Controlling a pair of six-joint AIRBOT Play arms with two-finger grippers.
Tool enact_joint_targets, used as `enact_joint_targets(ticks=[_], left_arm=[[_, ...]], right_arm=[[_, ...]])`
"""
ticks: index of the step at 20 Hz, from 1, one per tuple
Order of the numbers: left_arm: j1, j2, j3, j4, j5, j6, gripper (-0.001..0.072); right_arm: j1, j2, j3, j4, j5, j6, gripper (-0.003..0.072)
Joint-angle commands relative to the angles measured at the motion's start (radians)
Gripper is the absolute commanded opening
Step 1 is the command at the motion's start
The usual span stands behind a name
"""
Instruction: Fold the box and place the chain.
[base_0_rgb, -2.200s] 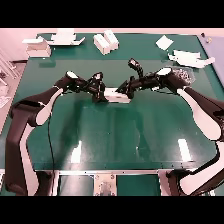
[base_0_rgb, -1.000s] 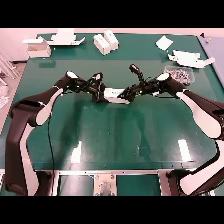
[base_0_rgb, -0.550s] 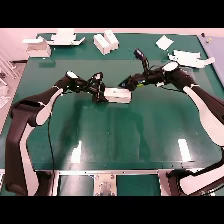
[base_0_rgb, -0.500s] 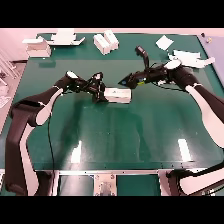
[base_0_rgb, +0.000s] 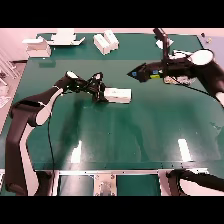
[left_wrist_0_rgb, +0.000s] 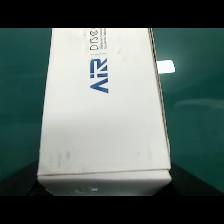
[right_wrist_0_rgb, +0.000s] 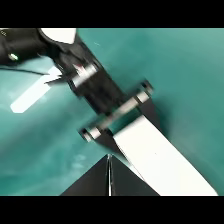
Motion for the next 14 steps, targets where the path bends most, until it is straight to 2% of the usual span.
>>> enact_joint_targets(ticks=[1,3,5,8,10,13,14], left_arm=[[0.001,0.000,0.000,0.000,0.000,0.000,0.0404],[0.001,0.000,0.000,0.000,-0.012,0.000,0.0405],[0.001,0.000,0.000,-0.006,-0.013,0.000,0.0405],[0.001,0.000,0.000,-0.026,-0.014,0.000,0.0404],[0.001,0.000,0.000,-0.034,-0.020,0.000,0.0404],[0.001,0.000,0.000,-0.051,-0.016,0.001,0.0403],[0.001,0.000,0.001,-0.068,-0.014,-0.003,0.0341]], right_arm=[[-0.011,0.247,-0.177,-0.231,-0.158,0.123,0.0000],[-0.042,0.388,-0.288,-0.294,-0.230,0.136,0.0001],[-0.117,0.534,-0.385,-0.375,-0.240,0.190,0.0002],[-0.254,0.704,-0.502,-0.389,-0.241,0.230,0.0002],[-0.310,0.774,-0.574,-0.390,-0.240,0.235,0.0002],[-0.322,0.793,-0.632,-0.391,-0.240,0.234,0.0002],[-0.322,0.793,-0.643,-0.391,-0.241,0.234,0.0002]])
